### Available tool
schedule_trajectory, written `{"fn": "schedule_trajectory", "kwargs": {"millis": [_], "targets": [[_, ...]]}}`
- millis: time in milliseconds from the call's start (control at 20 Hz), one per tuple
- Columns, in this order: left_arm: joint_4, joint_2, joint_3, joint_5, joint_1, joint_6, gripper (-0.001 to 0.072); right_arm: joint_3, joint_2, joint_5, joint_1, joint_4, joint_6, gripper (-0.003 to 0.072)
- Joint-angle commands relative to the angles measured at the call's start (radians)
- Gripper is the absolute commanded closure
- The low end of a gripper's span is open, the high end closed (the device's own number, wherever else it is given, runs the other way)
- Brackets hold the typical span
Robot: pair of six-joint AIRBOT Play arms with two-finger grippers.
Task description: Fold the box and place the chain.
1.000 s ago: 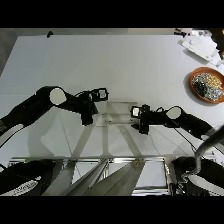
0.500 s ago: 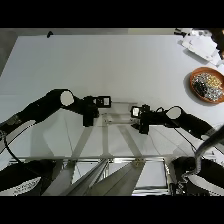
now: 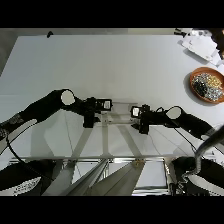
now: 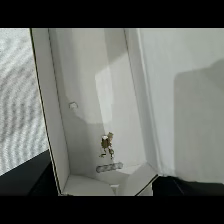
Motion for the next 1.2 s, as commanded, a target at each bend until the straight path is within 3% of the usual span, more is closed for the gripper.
{"fn": "schedule_trajectory", "kwargs": {"millis": [0,300,450,1000,1150], "targets": [[-0.022,-0.001,-0.001,-0.007,-0.001,0.027,0.0333,0.000,0.001,0.000,-0.001,0.000,0.000,0.0435],[-0.023,-0.001,-0.001,-0.014,-0.001,0.027,0.0336,0.000,0.001,0.000,-0.001,0.000,0.000,0.0435],[-0.050,-0.001,-0.001,-0.017,-0.006,0.026,0.0434,0.000,0.001,0.000,-0.001,0.000,0.000,0.0435],[-0.095,-0.021,-0.001,0.006,-0.049,0.018,0.0437,0.000,0.001,0.000,-0.001,0.000,0.000,0.0435],[-0.116,-0.021,-0.001,0.029,-0.053,0.019,0.0574,0.000,0.001,0.000,-0.001,0.000,0.000,0.0435]]}}
